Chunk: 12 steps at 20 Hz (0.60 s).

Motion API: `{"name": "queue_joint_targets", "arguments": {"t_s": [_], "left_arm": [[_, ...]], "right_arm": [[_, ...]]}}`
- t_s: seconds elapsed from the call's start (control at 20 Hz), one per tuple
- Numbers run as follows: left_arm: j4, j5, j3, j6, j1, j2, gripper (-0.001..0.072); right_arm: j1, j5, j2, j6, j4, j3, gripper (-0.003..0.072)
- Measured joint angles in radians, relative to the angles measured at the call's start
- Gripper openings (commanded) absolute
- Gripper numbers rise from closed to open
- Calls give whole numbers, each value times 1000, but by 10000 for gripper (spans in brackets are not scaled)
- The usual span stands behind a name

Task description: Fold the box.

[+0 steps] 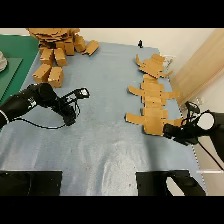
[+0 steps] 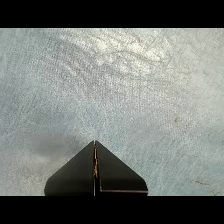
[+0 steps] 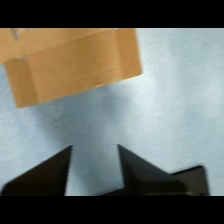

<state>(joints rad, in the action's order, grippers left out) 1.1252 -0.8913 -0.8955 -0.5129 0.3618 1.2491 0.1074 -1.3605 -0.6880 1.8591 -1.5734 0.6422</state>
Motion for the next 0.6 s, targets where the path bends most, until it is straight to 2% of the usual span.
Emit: {"name": "queue_joint_targets", "arguments": {"t_s": [0.25,0.45,0.6], "left_arm": [[-4,5,0,0,0,0,13],[-46,16,0,0,0,0,13],[-99,29,0,0,0,0,13]], "right_arm": [[149,-10,-190,-60,-126,222,526],[340,31,-398,-187,-30,373,526],[444,91,-506,-281,21,420,527]]}}
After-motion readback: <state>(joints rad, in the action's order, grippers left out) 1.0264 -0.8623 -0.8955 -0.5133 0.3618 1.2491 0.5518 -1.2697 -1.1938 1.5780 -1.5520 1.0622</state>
